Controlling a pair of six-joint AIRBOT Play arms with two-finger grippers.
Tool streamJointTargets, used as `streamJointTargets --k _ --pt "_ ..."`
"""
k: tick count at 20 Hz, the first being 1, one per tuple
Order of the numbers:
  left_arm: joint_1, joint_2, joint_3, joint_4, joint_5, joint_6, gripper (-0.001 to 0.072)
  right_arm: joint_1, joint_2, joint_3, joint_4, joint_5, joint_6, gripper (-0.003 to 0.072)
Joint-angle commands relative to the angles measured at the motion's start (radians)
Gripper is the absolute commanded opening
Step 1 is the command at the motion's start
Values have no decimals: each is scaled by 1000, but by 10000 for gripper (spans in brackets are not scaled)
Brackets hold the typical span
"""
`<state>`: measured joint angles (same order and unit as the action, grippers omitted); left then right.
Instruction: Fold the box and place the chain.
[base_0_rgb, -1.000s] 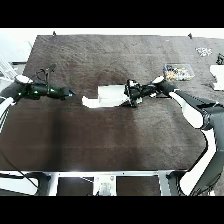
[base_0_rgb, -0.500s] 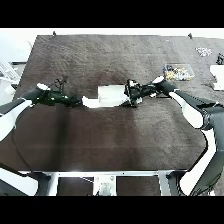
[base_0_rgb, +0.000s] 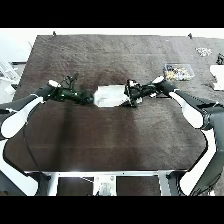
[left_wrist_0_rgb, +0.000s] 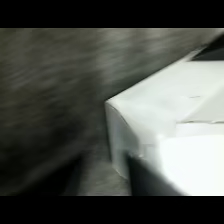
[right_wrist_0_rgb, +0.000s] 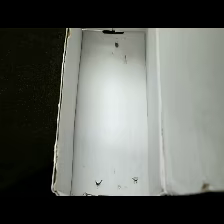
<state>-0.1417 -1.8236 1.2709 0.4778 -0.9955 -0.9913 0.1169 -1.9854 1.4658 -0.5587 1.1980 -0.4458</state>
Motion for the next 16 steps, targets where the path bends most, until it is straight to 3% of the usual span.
streamJointTargets --k 1,7,12,16 --pt "-6 -4 60 -32 -116 -6 375 0 0 0 0 0 0 567" --pt "-6 -2 92 -35 -191 -14 375 0 0 0 0 0 0 567" --pt "-5 -4 85 146 -139 -71 348 0 0 0 0 0 0 567" --pt "4 -6 42 175 -77 -86 349 0 0 0 0 0 0 567"
